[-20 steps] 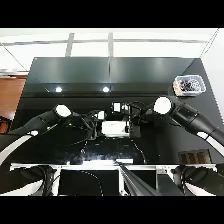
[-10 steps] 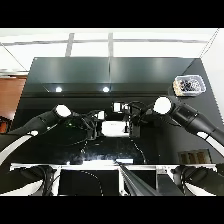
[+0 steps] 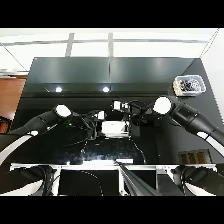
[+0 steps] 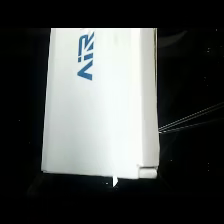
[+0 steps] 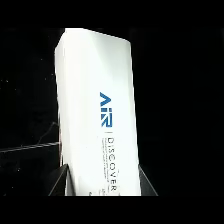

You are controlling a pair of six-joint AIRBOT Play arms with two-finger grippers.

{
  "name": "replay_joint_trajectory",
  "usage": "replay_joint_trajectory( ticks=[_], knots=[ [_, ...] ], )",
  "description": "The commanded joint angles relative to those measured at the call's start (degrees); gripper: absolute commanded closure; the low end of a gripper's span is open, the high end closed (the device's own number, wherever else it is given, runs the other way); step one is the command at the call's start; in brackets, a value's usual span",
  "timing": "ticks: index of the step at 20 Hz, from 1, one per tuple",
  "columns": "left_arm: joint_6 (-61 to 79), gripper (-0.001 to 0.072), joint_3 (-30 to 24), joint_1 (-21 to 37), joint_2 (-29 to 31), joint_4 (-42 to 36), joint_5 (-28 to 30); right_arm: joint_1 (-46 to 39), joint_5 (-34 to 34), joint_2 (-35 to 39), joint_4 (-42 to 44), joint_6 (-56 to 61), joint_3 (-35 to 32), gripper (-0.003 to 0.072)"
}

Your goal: Fold the box and place the chain.

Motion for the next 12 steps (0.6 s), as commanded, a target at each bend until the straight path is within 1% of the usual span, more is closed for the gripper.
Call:
replay_joint_trajectory(
  ticks=[1, 12],
  knots=[
    [0.0, 0.0246, 0.0, 0.0, 0.0, 0.0, 0.0, 0.0, 0.2, 0.0, 0.0, 0.2, 0.0, 0.0202],
    [0.0, 0.0246, 0.0, 0.0, 0.0, 0.0, 0.0, 0.0, 0.1, 0.0, 0.0, 1.2, 0.0, 0.0202]
  ],
)
